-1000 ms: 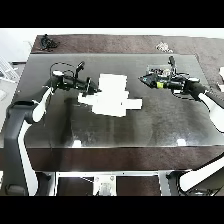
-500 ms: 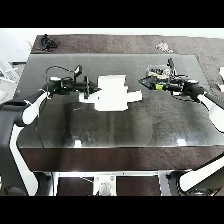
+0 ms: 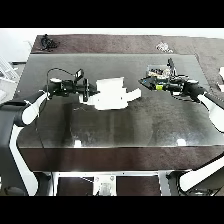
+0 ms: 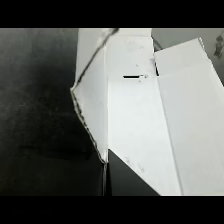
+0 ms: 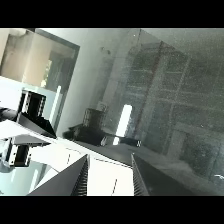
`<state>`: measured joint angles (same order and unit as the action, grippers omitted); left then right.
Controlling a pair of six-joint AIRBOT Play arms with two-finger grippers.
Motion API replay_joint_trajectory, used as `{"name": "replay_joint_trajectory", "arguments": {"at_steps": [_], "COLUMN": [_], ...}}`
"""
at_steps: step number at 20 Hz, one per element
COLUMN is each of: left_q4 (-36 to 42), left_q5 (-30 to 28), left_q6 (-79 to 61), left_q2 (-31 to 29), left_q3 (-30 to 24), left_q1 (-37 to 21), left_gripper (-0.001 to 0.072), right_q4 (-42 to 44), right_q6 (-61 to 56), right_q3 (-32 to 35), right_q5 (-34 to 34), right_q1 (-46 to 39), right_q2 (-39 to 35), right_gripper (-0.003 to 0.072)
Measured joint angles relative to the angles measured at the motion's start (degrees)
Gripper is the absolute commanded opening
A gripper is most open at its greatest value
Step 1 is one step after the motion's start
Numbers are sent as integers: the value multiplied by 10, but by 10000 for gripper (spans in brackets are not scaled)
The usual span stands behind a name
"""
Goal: Fold the box and place the chain.
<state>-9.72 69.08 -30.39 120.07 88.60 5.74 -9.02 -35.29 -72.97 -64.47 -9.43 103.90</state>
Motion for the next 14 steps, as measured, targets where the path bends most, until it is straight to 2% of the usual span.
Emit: {"name": "replay_joint_trajectory", "arguments": {"at_steps": [14], "left_q4": [-40], "left_q5": [24], "left_q6": [-17], "left_q2": [5], "left_q3": [2], "left_q1": [-1], "left_gripper": [16], "right_q4": [0], "right_q6": [0], "right_q3": [0], "right_q5": [0], "right_q1": [0], "right_q2": [0], "right_gripper": [343]}}
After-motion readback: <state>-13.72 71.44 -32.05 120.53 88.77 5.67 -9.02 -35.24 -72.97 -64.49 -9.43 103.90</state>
